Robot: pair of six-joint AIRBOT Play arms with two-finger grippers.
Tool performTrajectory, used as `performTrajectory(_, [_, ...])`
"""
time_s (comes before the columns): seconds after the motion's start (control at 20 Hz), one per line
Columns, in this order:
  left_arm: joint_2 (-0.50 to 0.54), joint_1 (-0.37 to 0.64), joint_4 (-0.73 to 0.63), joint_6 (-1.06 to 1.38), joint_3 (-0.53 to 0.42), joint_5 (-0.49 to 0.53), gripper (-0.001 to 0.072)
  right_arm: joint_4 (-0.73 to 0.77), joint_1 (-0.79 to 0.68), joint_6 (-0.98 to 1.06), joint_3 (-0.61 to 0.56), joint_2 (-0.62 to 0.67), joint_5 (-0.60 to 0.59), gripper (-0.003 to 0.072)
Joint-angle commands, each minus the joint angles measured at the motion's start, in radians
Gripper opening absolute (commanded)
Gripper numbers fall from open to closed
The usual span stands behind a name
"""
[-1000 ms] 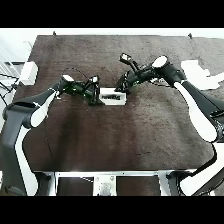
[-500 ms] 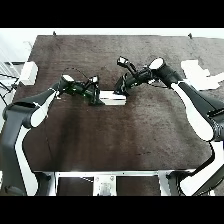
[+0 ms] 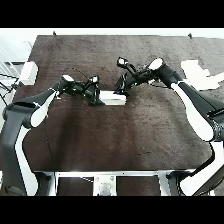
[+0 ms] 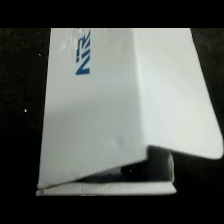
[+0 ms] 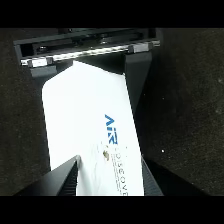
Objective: Fold the box and place the chain.
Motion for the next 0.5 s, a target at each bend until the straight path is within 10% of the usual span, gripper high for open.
performTrajectory(0.0, [0.0, 0.0, 0.0, 0.001, 0.0, 0.0, 0.0474, -0.002, 0.0, -0.002, 0.001, 0.005, -0.002, 0.045])
performTrajectory(0.45, [0.0, 0.0, 0.0, 0.001, 0.0, 0.0, 0.0474, -0.003, 0.007, -0.002, 0.001, 0.004, -0.049, 0.0421])
